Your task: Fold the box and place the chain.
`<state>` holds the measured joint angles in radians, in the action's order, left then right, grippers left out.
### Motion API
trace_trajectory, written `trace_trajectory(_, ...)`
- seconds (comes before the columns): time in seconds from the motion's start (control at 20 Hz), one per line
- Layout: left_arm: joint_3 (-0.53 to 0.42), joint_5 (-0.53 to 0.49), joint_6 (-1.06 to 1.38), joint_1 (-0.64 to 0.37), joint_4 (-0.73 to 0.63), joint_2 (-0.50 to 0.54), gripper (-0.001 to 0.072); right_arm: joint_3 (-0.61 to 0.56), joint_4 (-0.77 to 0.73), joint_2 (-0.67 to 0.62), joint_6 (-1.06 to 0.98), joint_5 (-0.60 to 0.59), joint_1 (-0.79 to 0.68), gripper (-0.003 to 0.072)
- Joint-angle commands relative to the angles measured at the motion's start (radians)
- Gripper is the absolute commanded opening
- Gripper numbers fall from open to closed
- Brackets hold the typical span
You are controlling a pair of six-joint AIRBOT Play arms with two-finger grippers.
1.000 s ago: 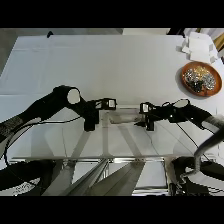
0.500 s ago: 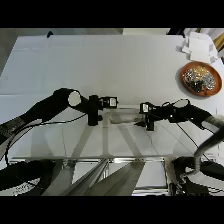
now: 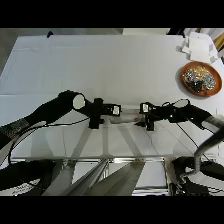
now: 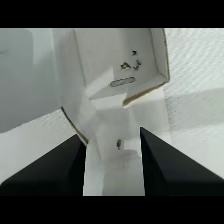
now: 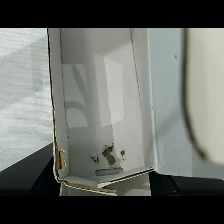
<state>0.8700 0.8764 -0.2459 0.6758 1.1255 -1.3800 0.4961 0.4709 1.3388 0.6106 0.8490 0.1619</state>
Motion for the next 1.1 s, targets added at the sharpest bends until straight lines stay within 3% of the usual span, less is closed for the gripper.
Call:
trace_trajectory(0.0, 0.000, 0.001, 0.007, 0.010, -0.019, -0.003, 0.0336, 0.000, 0.000, -0.001, 0.000, 0.000, 0.000, 0.0407)
trace_trajectory(0.1, 0.000, -0.026, 0.012, 0.019, -0.035, -0.003, 0.0313, 0.000, 0.000, -0.001, 0.000, 0.000, 0.000, 0.0407)
trace_trajectory(0.2, 0.000, -0.064, 0.021, 0.031, -0.056, -0.003, 0.0188, 0.000, 0.000, -0.001, 0.000, 0.000, 0.000, 0.0407)
trace_trajectory(0.25, 0.000, -0.080, 0.021, 0.035, -0.060, -0.003, 0.0164, 0.000, 0.000, -0.001, 0.000, 0.000, 0.000, 0.0407)
trace_trajectory(0.55, 0.000, -0.101, 0.021, 0.064, -0.102, -0.023, 0.0127, 0.000, 0.000, -0.001, 0.000, 0.000, 0.000, 0.0407)
trace_trajectory(0.85, 0.000, -0.150, 0.021, 0.089, -0.127, -0.053, 0.0134, 0.000, 0.000, -0.001, 0.000, 0.000, 0.000, 0.0407)
trace_trajectory(0.95, 0.000, -0.145, 0.017, 0.089, -0.127, -0.053, 0.0167, 0.000, 0.000, 0.000, 0.000, 0.000, 0.000, 0.0407)
trace_trajectory(1.05, 0.000, -0.141, 0.017, 0.089, -0.127, -0.053, 0.0294, 0.000, 0.000, 0.000, 0.000, 0.000, 0.000, 0.0407)
